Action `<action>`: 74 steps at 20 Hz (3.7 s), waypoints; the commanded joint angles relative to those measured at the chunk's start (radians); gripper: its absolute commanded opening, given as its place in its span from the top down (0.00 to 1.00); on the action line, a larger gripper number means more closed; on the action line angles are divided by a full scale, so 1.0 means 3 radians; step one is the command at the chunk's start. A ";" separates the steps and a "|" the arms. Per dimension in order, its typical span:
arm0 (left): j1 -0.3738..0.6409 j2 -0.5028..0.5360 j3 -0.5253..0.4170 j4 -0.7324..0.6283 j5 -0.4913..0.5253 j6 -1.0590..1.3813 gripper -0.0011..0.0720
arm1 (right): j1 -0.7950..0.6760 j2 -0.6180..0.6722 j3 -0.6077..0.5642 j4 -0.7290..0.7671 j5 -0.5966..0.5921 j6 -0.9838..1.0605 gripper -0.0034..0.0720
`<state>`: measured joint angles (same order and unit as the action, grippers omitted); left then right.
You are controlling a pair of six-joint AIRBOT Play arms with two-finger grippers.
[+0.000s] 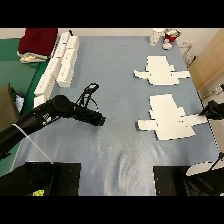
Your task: Fold the box.
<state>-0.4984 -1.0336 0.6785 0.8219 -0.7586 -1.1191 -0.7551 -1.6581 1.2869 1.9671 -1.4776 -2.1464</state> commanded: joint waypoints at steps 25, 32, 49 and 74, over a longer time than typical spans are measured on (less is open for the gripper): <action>0.0046 -0.0003 0.0003 0.0017 -0.0285 0.0003 0.97 | 0.2252 0.2351 -0.2752 0.0818 0.1428 0.1540 0.53; 0.0045 -0.0003 0.0003 -0.0139 -0.0289 -0.0001 0.97 | 0.2288 0.2346 -0.2730 0.0820 0.1144 0.1653 0.57; 0.0814 -0.0211 0.0169 -0.0305 -0.0730 0.0130 0.49 | 0.3217 0.3585 -0.3365 0.1008 0.1755 0.0582 0.95; 0.0600 -0.2099 0.1432 -0.1038 -0.2221 0.1871 0.97 | 0.3223 0.3404 -0.3367 0.0974 0.1733 0.0586 0.95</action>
<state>-0.3168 -1.6608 1.1046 0.4797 -1.4014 -0.5774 0.2108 -0.6319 0.2775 2.2616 -0.9569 -1.9709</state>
